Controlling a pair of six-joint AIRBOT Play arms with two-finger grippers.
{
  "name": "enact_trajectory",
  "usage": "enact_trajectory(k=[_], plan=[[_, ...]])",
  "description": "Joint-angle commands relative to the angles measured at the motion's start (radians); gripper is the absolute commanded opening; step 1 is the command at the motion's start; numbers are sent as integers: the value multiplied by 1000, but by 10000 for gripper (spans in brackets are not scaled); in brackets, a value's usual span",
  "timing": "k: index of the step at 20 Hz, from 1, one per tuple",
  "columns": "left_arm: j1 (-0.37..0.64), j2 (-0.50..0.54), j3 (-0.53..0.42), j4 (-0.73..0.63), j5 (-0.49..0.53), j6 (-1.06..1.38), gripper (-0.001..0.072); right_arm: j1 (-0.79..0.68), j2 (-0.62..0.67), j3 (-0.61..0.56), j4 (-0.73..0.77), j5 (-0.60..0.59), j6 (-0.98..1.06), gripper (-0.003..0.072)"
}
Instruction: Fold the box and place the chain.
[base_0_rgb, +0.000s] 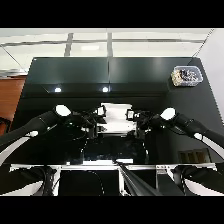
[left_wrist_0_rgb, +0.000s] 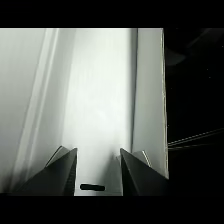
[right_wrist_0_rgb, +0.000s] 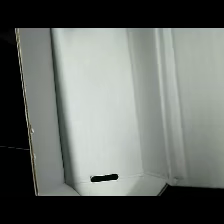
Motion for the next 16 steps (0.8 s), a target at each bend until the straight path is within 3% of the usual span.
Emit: enact_trajectory(k=[1, 2, 3, 4, 6, 11, 13, 16], plan=[[1, 0, 0, 6, -14, -8, 216, 1, 0, 0, 1, 0, 0, 433], [1, 3, 0, 5, -16, -18, 238, 1, 0, 0, 1, 0, 0, 433], [2, 7, 2, 7, -16, -42, 160, 1, 0, 0, 1, 0, 1, 433], [8, 18, 8, 38, -27, -77, 26, 1, 0, 0, 1, 0, 0, 433], [30, 61, 23, 158, -32, -264, 25, 1, 0, 0, 1, 0, 1, 433], [132, 302, 25, 486, -51, -571, 26, 1, 0, 0, 1, 0, 0, 434], [232, 362, 25, 566, -72, -890, 26, 1, 0, 0, 1, 0, 0, 433], [425, 364, 15, 588, -210, -1224, 26, 1, 0, 0, 1, 0, 1, 434]])
